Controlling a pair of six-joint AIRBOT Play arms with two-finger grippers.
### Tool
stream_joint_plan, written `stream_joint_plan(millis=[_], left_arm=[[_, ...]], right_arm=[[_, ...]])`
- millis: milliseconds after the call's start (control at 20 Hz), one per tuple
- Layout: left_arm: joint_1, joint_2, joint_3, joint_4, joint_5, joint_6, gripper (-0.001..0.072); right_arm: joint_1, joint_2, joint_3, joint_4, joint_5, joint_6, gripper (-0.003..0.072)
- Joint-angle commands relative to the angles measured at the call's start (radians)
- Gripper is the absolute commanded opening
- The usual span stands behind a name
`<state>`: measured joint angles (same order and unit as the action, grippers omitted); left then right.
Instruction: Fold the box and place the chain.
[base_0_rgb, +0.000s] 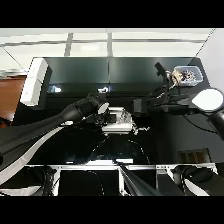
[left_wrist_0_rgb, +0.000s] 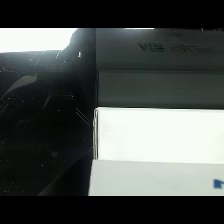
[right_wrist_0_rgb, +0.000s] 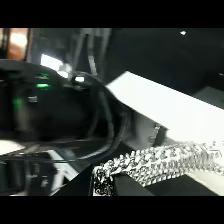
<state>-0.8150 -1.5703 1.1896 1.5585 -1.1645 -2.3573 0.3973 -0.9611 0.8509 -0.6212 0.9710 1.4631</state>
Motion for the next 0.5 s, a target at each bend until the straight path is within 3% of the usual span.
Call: stream_joint_plan(millis=[0, 400, 450], left_arm=[[0.001, -0.001, -0.001, 0.000, 0.000, 0.000, 0.0030], [0.001, -0.001, -0.001, 0.000, 0.000, 0.000, 0.0030], [0.001, -0.001, -0.001, 0.000, 0.000, 0.000, 0.0030]], right_arm=[[0.024, -0.055, -0.019, -0.109, -0.038, 0.042, 0.0012], [0.024, -0.065, -0.064, -0.139, -0.056, 0.067, 0.0017], [0.024, -0.065, -0.064, -0.139, -0.056, 0.067, 0.0140]])
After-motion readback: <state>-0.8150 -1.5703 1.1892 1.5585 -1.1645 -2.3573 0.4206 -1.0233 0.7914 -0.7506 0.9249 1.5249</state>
